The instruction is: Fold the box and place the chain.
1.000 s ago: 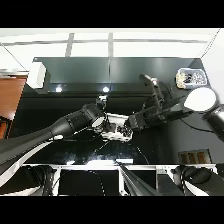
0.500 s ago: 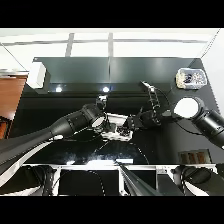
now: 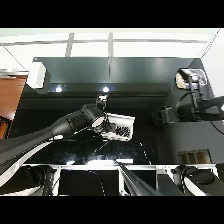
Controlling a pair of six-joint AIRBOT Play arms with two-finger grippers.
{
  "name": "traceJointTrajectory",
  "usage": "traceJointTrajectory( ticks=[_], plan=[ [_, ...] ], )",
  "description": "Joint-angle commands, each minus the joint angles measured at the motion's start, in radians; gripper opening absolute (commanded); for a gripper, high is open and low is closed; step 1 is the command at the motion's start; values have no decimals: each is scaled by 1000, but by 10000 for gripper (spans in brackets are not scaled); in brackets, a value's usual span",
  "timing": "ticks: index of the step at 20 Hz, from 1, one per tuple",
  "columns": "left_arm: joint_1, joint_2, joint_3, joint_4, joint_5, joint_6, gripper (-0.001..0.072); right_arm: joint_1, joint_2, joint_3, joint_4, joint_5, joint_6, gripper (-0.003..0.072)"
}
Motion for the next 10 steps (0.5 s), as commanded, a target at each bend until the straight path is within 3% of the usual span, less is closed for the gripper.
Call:
traceJointTrajectory(
  ticks=[1, 3, 4, 5, 6, 7, 10],
  plan=[
    [1, 0, 0, 1, 3, -6, 25, -45, 60, 5, 8, 14, -15, 377],
    [11, 0, 0, 0, 4, -98, 28, -45, 60, 5, 30, 0, -29, 377],
    [16, 0, 1, -1, -3, -133, 114, -45, 60, 5, 29, -6, -30, 378],
    [20, 0, 6, -4, -24, -142, 272, -45, 60, 5, 27, -8, -30, 377],
    [20, 1, 17, -4, -56, -142, 386, -45, 60, 4, 24, -10, -30, 377],
    [19, 4, 32, 5, -87, -132, 423, -45, 60, 2, 21, -11, -30, 377],
    [18, 64, 65, 5, -104, 24, 422, -45, 60, -3, 19, -16, -30, 377]
  ],
)
